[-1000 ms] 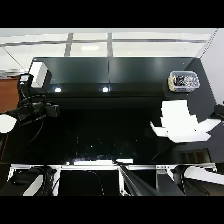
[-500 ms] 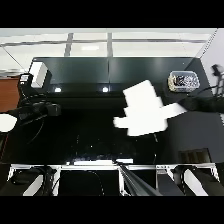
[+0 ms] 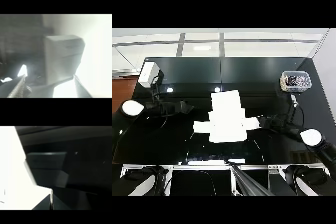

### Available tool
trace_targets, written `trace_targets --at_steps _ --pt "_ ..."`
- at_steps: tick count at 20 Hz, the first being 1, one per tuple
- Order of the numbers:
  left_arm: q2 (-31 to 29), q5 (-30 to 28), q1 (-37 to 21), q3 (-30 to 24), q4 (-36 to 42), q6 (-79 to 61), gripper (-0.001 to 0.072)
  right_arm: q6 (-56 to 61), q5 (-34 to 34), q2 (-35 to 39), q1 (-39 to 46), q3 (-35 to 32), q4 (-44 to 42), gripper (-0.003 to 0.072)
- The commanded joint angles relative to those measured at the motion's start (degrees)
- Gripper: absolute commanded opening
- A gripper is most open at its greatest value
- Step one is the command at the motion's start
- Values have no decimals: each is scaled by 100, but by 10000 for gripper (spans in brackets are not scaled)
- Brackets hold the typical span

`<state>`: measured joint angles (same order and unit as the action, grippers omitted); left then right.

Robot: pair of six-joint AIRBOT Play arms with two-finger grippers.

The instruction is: Fold the box and place the chain.

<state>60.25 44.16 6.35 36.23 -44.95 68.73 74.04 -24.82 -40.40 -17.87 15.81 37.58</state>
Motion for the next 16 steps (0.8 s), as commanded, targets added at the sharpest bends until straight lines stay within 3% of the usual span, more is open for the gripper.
trace_targets --at_steps 1,4,7,11,13,16 --pt "1191 1340 0 557 1637 -1438 711 269 358 35 -404 -232 -50 15" --pt "2358 2312 37 1047 2798 -2594 711 269 341 33 -404 -232 -46 15" --pt "3099 2551 186 1567 2566 -2636 711 264 295 33 -404 -232 63 15" --pt "3788 3484 507 2039 2459 -3027 700 267 188 33 -407 -232 188 15" --pt "4037 4094 643 2345 1969 -3279 647 267 190 33 -404 -232 190 16" --pt "4124 4387 741 2664 966 -3506 400 267 188 33 -404 -232 186 15"
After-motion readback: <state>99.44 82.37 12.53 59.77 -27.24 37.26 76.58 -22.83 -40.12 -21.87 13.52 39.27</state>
